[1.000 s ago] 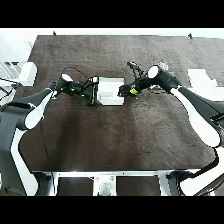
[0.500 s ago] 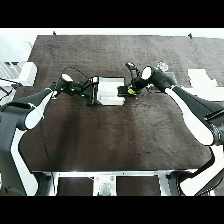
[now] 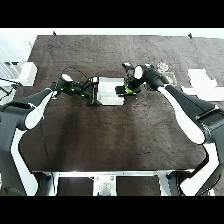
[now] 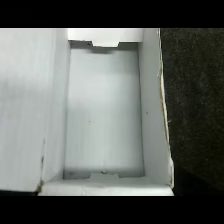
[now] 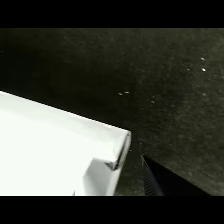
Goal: Fold the box and place the chain.
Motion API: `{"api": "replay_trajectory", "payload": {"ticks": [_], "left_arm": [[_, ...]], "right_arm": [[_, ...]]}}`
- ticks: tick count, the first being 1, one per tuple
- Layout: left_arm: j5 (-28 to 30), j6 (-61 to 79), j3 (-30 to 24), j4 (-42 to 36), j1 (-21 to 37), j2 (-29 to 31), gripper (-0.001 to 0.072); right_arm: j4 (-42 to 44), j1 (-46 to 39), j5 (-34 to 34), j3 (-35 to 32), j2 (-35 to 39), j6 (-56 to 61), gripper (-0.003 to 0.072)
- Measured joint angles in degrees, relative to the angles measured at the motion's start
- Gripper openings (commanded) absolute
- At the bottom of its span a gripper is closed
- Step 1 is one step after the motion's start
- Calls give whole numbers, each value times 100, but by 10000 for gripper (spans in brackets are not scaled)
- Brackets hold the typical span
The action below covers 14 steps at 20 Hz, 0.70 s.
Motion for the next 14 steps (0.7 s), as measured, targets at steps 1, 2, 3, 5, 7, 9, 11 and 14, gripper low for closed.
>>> {"api": "replay_trajectory", "payload": {"ticks": [1,2,3,5,7,9,11,14], "left_arm": [[2,0,0,-2,0,0,476],[2,0,0,0,0,0,475],[2,0,0,0,0,0,476],[2,2,0,0,0,0,476],[2,0,0,-2,0,0,475],[2,2,0,0,0,0,476],[2,0,0,-2,0,0,476],[2,0,0,-2,0,0,476]], "right_arm": [[-111,46,109,125,-72,98,429],[-212,98,212,249,-155,201,428],[-286,142,308,343,-221,286,425],[-413,201,474,474,-321,509,395],[-518,234,568,542,-376,723,386],[-614,254,632,579,-409,883,380],[-688,262,671,599,-435,984,340],[-745,291,688,627,-463,1187,292]]}}
